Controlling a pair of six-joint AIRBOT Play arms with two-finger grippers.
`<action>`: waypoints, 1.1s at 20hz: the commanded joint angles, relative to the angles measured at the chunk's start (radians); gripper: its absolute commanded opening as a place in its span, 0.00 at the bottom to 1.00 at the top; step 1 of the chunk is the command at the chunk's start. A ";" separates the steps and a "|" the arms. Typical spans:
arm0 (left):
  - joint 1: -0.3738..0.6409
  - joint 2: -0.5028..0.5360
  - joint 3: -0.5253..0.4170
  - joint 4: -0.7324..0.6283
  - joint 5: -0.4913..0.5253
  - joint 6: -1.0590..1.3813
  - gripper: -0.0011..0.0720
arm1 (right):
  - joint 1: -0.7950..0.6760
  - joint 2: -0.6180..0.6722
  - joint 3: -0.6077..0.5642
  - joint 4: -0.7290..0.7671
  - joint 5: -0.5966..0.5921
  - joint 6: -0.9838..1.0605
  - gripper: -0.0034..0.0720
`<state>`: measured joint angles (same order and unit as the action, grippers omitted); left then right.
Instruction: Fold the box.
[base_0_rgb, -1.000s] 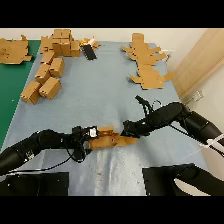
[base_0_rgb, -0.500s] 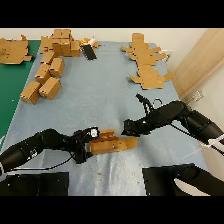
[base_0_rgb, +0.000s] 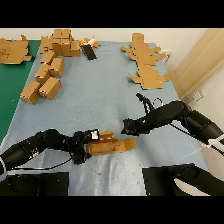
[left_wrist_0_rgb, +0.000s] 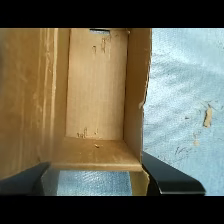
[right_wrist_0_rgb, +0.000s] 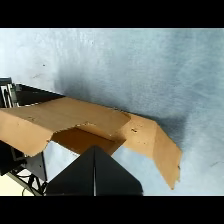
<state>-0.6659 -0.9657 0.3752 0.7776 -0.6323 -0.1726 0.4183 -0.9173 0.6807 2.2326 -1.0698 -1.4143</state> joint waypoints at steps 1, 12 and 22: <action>0.000 -0.001 0.000 0.011 0.031 0.001 0.60 | 0.027 0.000 -0.005 0.060 -0.027 -0.058 0.05; 0.000 -0.001 0.000 0.012 0.027 0.001 0.60 | 0.142 -0.132 -0.018 0.360 0.251 -0.335 0.05; -0.002 -0.001 0.000 0.012 0.027 0.001 0.60 | 0.142 -0.330 -0.018 0.317 0.286 -0.443 0.05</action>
<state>-0.6678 -0.9661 0.3752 0.7895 -0.6041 -0.1722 0.5610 -1.2121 0.6632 2.5549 -0.7918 -1.8145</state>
